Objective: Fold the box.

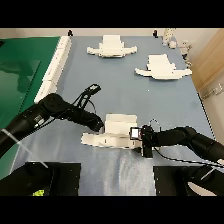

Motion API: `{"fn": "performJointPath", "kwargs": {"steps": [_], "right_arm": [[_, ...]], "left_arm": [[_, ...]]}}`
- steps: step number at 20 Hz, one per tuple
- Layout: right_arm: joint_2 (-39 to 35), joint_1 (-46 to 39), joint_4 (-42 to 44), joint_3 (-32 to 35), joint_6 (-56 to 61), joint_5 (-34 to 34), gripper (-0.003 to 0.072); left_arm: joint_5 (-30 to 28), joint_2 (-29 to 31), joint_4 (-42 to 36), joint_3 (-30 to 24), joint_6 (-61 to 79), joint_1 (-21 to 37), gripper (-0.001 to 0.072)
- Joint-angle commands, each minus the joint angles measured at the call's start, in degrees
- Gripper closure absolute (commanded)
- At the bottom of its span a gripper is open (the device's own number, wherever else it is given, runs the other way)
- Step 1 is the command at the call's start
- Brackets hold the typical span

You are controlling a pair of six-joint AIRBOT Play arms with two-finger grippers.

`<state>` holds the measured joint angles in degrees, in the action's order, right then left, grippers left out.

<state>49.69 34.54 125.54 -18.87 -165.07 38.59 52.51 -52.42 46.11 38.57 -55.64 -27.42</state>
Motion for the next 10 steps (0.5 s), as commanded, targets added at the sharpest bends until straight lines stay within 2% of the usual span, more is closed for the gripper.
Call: {"fn": "performJointPath", "kwargs": {"steps": [1,5,8,9,10], "right_arm": [[0.0,0.0,0.0,0.0,0.0,0.0,0.0140],[0.0,0.0,0.0,0.0,0.0,0.0,0.0140],[0.0,0.0,0.0,0.0,0.0,0.0,0.0140],[0.0,0.0,0.0,0.0,0.0,0.0,0.0140],[0.0,0.0,0.0,0.0,0.0,0.0,0.0140]], "left_arm": [[1.2,9.5,4.5,-3.1,2.1,-0.1,0.0694],[1.3,20.9,5.4,-11.3,6.2,-3.3,0.0694],[1.0,25.8,7.0,-14.8,14.8,-6.5,0.0683],[0.7,26.2,7.8,-15.2,16.1,-7.0,0.0383],[0.0,26.1,8.5,-15.4,16.3,-7.2,0.0023]]}}
